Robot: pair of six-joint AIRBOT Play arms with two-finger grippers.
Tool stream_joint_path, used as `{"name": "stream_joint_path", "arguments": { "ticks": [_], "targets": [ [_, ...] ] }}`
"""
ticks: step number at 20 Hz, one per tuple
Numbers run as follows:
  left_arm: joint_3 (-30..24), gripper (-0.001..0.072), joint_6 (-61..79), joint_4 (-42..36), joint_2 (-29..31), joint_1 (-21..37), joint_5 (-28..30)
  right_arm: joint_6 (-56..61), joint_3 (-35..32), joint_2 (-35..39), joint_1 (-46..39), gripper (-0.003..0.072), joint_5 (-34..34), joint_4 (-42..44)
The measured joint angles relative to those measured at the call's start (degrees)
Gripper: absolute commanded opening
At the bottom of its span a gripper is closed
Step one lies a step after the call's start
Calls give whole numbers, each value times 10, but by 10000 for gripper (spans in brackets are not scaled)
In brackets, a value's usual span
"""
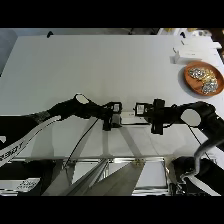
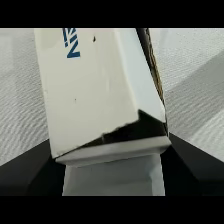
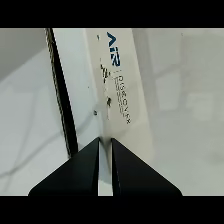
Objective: Fold the box and place the chain.
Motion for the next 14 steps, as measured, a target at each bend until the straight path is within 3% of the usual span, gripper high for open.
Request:
{"name": "stream_joint_path", "arguments": {
  "ticks": [10,11,12,14],
  "targets": [
    [0,185,1,1,0,0,-2,17,-20,-8,0,64,-9,20],
    [0,185,1,1,0,0,-3,17,-21,-8,0,100,-5,24],
    [0,185,1,2,0,0,-5,17,-22,-8,0,202,-1,28],
    [0,185,3,6,0,-1,-13,16,-23,-9,0,229,7,34]
  ]
}}
